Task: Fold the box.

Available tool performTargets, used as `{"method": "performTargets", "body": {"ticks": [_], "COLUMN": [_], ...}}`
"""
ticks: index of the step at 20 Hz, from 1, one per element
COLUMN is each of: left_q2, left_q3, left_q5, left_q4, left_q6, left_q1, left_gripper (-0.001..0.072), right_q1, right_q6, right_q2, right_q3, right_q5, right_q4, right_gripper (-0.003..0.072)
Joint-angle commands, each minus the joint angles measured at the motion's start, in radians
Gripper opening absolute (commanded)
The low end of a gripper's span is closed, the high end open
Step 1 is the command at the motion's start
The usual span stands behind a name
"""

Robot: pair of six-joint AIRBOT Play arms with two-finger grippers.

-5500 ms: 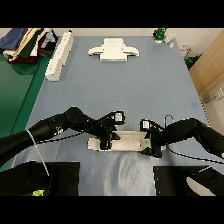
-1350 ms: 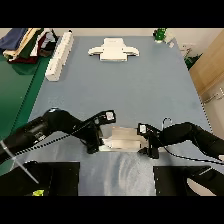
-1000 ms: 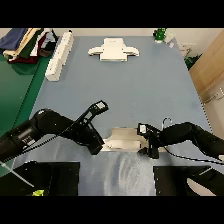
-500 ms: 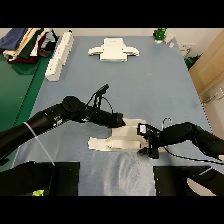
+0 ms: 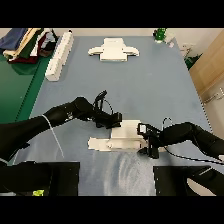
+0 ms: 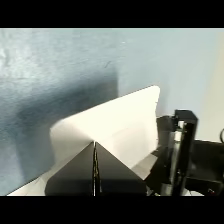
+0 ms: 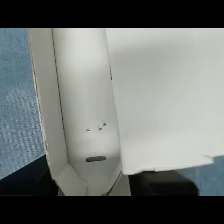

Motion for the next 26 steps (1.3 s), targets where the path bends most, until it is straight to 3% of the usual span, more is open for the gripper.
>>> {"method": "performTargets", "body": {"ticks": [1,7,9,11,17,20,21,22,23,26], "left_q2": [-0.046,-0.053,-0.008,0.103,0.514,0.622,0.636,0.639,0.636,0.636], "left_q3": [0.002,0.020,0.059,0.074,-0.011,-0.074,-0.084,-0.091,-0.095,-0.142], "left_q5": [-0.038,-0.040,-0.060,-0.057,-0.178,-0.244,-0.266,-0.276,-0.278,-0.263], "left_q4": [0.042,0.042,0.043,0.076,0.500,0.522,0.522,0.523,0.521,0.518], "left_q6": [-0.050,-0.011,0.081,0.132,0.029,0.306,0.391,0.465,0.499,0.695], "left_q1": [0.000,0.002,0.002,0.002,0.000,0.000,0.000,0.000,0.000,0.008], "left_gripper": [0.0015,0.0014,0.0013,0.0013,0.0014,0.0018,0.0160,0.0587,0.0693,0.0693], "right_q1": [0.000,0.000,0.000,0.000,0.000,0.000,0.000,0.000,0.000,0.000], "right_q6": [0.000,0.000,0.000,0.000,0.000,0.000,0.000,0.000,0.000,0.000], "right_q2": [0.001,0.001,0.001,0.001,0.001,0.001,0.001,0.001,0.001,0.001], "right_q3": [0.001,0.001,0.001,0.001,0.001,0.001,0.001,0.001,0.001,0.001], "right_q5": [0.000,0.000,0.000,0.000,0.000,0.000,0.000,0.000,0.000,0.000], "right_q4": [0.000,0.000,0.000,-0.001,0.000,-0.001,-0.001,-0.001,0.000,-0.001], "right_gripper": [0.0490,0.0490,0.0490,0.0490,0.0490,0.0490,0.0490,0.0490,0.0490,0.0490]}}
